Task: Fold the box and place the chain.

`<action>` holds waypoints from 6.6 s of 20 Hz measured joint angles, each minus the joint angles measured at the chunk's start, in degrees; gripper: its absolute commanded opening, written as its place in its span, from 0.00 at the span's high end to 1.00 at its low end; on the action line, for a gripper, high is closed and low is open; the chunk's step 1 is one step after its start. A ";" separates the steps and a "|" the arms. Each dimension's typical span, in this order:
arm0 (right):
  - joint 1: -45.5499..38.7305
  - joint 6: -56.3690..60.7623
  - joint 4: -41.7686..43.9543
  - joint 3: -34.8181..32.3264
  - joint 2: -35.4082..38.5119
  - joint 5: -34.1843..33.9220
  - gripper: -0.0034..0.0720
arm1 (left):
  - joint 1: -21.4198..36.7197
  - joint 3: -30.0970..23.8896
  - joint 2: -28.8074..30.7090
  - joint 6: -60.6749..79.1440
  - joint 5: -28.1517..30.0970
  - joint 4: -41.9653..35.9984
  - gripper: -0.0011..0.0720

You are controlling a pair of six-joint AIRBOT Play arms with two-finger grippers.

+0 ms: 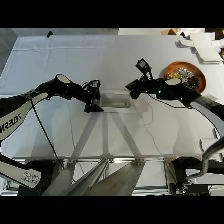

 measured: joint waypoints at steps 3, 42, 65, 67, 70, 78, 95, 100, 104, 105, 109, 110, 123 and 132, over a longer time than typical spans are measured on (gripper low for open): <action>-0.31 0.72 -0.94 0.00 0.76 -2.10 0.94 | 0.00 0.00 0.00 0.00 0.00 0.00 0.63; 3.08 -13.73 -28.65 -1.81 5.84 14.12 0.63 | 0.00 0.00 0.02 0.02 -0.02 0.02 0.63; 3.23 -7.93 -25.51 -1.81 6.05 13.68 0.94 | 0.00 0.00 0.02 -0.02 0.00 0.00 0.63; 3.23 -7.74 -23.96 -1.81 7.19 13.40 0.94 | 0.00 0.00 0.02 -0.02 0.02 -0.02 0.63; 3.08 -7.41 -23.17 -1.81 10.86 12.46 0.94 | 0.00 0.00 0.02 -0.02 0.02 -0.02 0.63; -7.17 16.59 -27.43 -1.81 24.22 11.54 0.94 | 0.00 0.00 0.02 0.00 0.02 -0.02 0.63; -20.37 55.12 -33.86 -13.20 14.12 19.85 0.95 | 0.00 0.00 0.02 0.00 0.02 -0.02 0.63; -15.47 55.58 -28.09 -13.42 11.89 16.22 0.95 | 0.00 0.00 0.00 0.00 0.02 -0.02 0.63; -12.39 57.13 -25.57 -13.44 11.41 14.53 0.95 | 0.00 0.00 0.02 0.00 0.02 -0.02 0.63; -12.02 57.48 -24.87 -13.44 11.37 14.51 0.95 | 0.00 0.00 0.02 0.00 0.02 0.00 0.63; -11.30 58.12 -23.15 -13.44 11.17 14.32 0.95 | 0.00 0.00 0.00 0.00 0.02 0.00 0.63; -11.19 58.53 -23.67 -13.46 11.02 13.99 0.95 | 0.00 0.00 0.02 0.00 0.02 -0.02 0.63; -8.20 60.39 -22.77 -13.46 7.58 10.88 0.95 | 0.00 0.00 0.02 0.02 0.02 0.00 0.63; -7.61 56.74 -11.61 -13.46 9.60 14.84 0.95 | 0.00 0.00 0.00 0.00 0.00 0.00 0.63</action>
